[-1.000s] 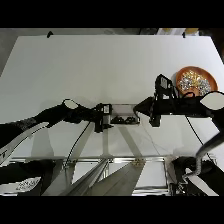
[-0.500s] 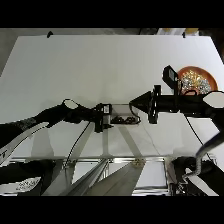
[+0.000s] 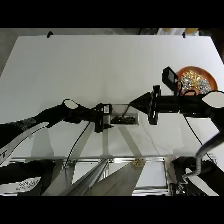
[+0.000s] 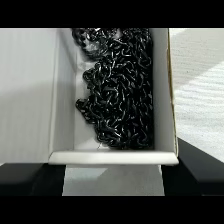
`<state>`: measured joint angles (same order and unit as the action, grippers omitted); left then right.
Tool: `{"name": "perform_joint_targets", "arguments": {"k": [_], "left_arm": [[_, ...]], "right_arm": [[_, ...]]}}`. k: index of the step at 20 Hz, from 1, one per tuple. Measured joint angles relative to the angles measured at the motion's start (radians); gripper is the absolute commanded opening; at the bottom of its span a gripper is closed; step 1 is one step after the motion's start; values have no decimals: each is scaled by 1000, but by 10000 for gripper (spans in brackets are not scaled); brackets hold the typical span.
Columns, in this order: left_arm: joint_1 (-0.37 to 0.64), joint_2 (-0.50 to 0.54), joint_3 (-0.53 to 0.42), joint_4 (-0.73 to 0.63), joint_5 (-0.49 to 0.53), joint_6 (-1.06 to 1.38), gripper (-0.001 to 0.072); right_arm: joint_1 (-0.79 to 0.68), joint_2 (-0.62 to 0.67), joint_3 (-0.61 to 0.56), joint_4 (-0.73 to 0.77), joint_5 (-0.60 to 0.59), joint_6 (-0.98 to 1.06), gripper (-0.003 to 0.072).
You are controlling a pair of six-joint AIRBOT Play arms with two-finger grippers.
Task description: Fold the box and place the chain.
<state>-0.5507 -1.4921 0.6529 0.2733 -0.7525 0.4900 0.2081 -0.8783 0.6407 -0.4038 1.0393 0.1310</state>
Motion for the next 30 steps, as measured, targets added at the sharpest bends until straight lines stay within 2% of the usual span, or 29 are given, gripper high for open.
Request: {"name": "perform_joint_targets", "arguments": {"k": [5, 7, 11, 14, 16, 19, 22, 26, 30], "left_arm": [[0, 0, 0, 0, 0, 0, 389], [0, 0, 0, 0, 0, 0, 389], [0, 0, 0, 0, 0, 0, 389], [0, 0, 0, 0, 0, 0, 389], [0, 0, 0, 0, 0, 0, 389], [0, 0, 0, 0, 0, 0, 389], [0, 0, 0, 0, 0, 0, 389], [0, 0, 0, 0, 0, 0, 389], [0, 0, 0, 0, 0, 0, 389]], "right_arm": [[0, -34, -3, -151, 16, -1, 21], [0, -51, -7, -177, 18, -5, 106], [16, -89, -12, -219, 16, -8, 120], [41, -101, 3, -234, 12, -8, 95], [48, -113, 52, -241, 29, -8, 18], [54, -151, 168, -247, 72, -1, 18], [56, -230, 261, -249, 64, 53, 17], [63, -356, 299, -319, 35, 167, 17], [92, -389, 279, -393, 36, 241, 19]]}}
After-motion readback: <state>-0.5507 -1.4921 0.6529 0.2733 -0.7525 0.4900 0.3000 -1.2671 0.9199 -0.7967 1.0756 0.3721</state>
